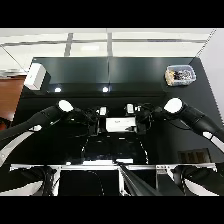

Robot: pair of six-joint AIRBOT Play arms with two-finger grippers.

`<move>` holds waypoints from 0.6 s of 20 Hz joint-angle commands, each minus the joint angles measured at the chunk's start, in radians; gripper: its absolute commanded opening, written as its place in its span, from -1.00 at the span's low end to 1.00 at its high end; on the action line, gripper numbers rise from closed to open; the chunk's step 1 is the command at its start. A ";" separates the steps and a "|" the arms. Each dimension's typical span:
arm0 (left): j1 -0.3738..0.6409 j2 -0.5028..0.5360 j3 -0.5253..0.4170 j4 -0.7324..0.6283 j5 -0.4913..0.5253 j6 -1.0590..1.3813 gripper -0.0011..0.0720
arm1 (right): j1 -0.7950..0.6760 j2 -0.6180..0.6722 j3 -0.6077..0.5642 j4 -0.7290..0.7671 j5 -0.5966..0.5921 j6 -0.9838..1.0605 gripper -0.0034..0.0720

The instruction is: Fold the box and place the chain.

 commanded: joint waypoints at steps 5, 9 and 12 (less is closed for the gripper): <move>0.000 0.000 0.001 0.000 -0.001 0.002 0.01 | 0.000 0.016 0.016 0.001 -0.005 0.020 0.94; 0.000 0.000 0.001 0.000 -0.001 0.002 0.01 | 0.000 0.029 0.024 0.001 0.014 0.046 0.94; 0.000 0.000 0.001 0.000 -0.001 0.002 0.01 | 0.000 0.030 0.024 0.009 0.044 0.063 0.94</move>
